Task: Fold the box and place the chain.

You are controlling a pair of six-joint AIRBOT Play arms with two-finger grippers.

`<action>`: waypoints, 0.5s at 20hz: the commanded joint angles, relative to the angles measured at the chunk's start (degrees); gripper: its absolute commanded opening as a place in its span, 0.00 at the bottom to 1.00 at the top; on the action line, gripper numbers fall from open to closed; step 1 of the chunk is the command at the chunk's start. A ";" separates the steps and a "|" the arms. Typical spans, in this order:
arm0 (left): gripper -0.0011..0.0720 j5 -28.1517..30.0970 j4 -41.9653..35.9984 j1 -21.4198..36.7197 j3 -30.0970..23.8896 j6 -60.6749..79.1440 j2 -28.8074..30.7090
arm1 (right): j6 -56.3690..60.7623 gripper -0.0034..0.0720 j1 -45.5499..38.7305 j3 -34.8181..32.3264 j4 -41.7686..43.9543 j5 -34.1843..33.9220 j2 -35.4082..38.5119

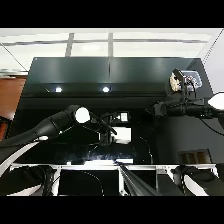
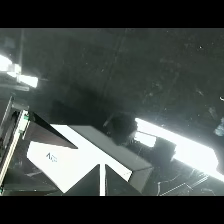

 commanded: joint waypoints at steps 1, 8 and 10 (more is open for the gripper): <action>0.98 1.40 3.43 -1.79 0.00 -2.25 -0.96 | -0.02 0.11 -0.02 0.04 0.00 -0.28 0.02; 0.96 5.77 5.99 -3.63 0.02 -10.84 -5.11 | 0.00 0.11 -0.02 0.04 0.02 -0.28 0.02; 0.55 4.20 6.60 -2.16 0.26 -14.91 -4.22 | 0.00 0.11 -0.02 0.04 0.00 -0.26 0.02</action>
